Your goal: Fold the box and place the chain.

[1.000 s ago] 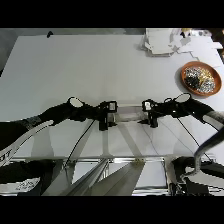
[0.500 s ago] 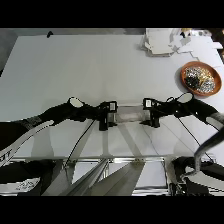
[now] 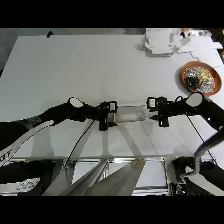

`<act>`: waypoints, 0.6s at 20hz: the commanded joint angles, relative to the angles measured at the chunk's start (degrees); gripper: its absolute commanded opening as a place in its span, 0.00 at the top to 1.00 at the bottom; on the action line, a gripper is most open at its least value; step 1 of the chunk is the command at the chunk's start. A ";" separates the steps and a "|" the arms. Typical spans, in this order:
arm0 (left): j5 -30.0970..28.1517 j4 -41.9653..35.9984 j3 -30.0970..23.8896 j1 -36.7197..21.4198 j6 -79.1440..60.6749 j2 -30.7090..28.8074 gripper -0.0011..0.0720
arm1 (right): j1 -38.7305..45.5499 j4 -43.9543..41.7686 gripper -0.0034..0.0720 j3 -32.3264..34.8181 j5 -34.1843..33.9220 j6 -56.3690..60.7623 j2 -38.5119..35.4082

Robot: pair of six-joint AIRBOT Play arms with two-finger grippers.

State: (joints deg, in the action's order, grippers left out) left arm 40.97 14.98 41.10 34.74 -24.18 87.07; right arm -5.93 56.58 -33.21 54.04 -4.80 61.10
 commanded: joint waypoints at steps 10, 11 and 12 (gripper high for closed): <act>-0.02 0.02 -0.02 0.00 0.02 -0.02 0.64 | -5.92 -38.25 0.93 -0.07 -10.99 -9.18 0.68; -0.02 0.02 -0.02 -0.02 0.02 -0.02 0.64 | -5.90 -39.28 0.93 -0.07 -14.25 -8.59 2.67; -0.02 0.02 -0.02 -0.02 0.02 -0.02 0.64 | -5.90 -39.41 0.93 -0.07 -17.55 -6.86 4.28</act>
State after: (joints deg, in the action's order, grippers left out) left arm 40.95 14.98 41.10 34.74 -24.14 87.07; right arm -10.96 22.94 -33.21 46.39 -12.47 61.73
